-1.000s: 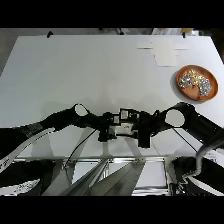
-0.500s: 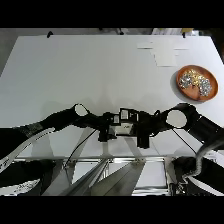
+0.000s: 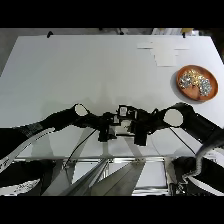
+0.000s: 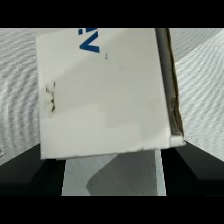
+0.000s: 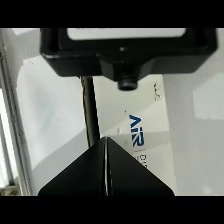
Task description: Fold the box and place the chain.
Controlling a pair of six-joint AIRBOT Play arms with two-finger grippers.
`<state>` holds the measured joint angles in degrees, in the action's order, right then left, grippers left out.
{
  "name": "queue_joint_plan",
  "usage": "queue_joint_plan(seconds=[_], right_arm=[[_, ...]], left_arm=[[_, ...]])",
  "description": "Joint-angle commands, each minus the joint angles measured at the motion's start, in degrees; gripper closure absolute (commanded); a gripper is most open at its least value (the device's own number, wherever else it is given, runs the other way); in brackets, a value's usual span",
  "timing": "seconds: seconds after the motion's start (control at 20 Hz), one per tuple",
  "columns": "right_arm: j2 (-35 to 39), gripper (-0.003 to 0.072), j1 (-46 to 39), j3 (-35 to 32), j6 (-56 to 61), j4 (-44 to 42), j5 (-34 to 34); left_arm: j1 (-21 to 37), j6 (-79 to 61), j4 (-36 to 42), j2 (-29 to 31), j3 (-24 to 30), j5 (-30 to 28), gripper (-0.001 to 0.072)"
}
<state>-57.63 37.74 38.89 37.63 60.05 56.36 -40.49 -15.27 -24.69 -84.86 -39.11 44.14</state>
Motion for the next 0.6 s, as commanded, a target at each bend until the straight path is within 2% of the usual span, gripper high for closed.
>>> queue_joint_plan(seconds=[0.0, 0.55], right_arm=[[-0.96, 0.0670, 0.00, 0.00, 0.02, 0.11, 0.63], [-4.09, 0.0670, 0.00, -0.85, -0.61, 0.09, 2.05]], left_arm=[[0.04, 0.00, -0.02, 0.04, -0.07, -0.02, 0.0570], [0.04, 0.02, -0.02, 0.04, -0.07, -0.02, 0.0570]])
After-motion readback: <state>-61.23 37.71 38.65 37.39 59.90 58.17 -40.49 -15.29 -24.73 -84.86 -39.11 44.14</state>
